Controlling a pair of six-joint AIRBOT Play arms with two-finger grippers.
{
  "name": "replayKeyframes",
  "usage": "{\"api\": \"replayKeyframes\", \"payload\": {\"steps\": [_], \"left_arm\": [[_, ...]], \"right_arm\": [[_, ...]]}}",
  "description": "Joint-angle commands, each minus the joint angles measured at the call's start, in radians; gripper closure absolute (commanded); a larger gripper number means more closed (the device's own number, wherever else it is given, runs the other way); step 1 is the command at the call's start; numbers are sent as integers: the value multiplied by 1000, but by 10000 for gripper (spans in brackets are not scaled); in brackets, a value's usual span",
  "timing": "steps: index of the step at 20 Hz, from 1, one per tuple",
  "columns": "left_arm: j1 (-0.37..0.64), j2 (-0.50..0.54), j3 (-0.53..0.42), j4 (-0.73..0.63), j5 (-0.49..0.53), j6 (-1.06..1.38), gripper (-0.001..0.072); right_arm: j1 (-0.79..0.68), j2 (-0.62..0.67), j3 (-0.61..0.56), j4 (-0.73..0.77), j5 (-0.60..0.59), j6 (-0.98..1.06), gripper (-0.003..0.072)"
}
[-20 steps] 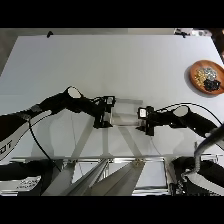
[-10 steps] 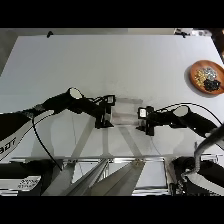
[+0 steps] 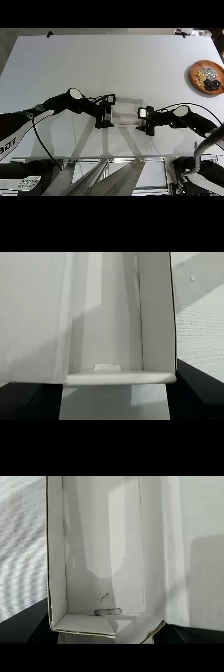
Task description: Fold the box and place the chain.
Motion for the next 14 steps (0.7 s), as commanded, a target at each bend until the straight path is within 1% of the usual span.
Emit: {"api": "replayKeyframes", "payload": {"steps": [1, 7, 11, 14], "left_arm": [[0, -1, -1, 50, -16, -50, 314], [0, 0, -1, 113, -15, -48, 314], [0, 0, -1, 187, -7, -48, 315], [-1, 0, -1, 192, -7, -48, 315]], "right_arm": [[1, 0, 0, 0, 0, 0, 204], [1, 0, 0, 0, 0, 0, 204], [1, 0, 0, 0, 0, 0, 204], [1, 0, 0, 0, 0, 0, 204]]}}
